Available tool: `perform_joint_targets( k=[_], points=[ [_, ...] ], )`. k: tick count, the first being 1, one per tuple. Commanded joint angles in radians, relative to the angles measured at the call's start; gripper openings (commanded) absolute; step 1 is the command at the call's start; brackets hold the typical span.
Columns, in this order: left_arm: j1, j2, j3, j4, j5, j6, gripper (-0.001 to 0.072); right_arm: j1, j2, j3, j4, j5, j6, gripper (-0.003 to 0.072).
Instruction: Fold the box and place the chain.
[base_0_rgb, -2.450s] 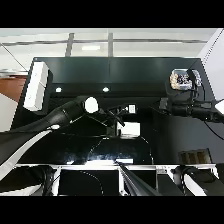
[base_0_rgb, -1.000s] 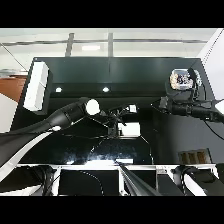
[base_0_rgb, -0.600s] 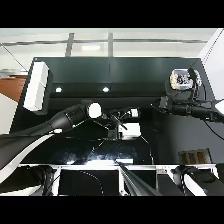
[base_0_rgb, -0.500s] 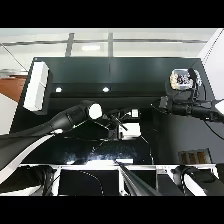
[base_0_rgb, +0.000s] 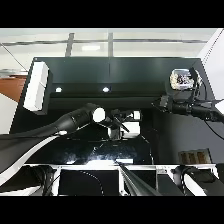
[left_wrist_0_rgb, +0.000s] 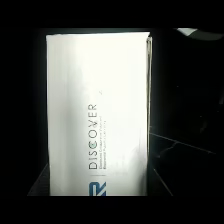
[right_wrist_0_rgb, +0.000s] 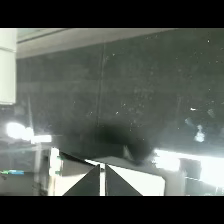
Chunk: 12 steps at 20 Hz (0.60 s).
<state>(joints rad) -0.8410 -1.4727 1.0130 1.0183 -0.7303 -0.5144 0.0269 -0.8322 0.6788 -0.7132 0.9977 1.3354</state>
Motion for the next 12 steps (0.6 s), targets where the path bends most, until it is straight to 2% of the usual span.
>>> perform_joint_targets(
  k=[1, 6, 9, 12],
  points=[
    [0.055, 0.047, 0.001, 0.011, -0.008, -0.048, 0.0388, -0.041, 0.001, 0.001, -0.003, -0.005, 0.0, 0.004],
    [0.291, 0.177, -0.002, 0.135, -0.166, -0.236, 0.039, -0.186, 0.001, 0.002, -0.003, 0.032, -0.017, 0.004],
    [0.499, 0.238, -0.002, 0.2, -0.285, -0.407, 0.0407, -0.219, 0.001, 0.001, -0.006, 0.038, -0.043, 0.0041],
    [0.732, 0.292, -0.027, 0.205, -0.359, -0.509, 0.0407, -0.218, 0.001, 0.001, -0.026, 0.038, -0.048, 0.0041]
  ],
)
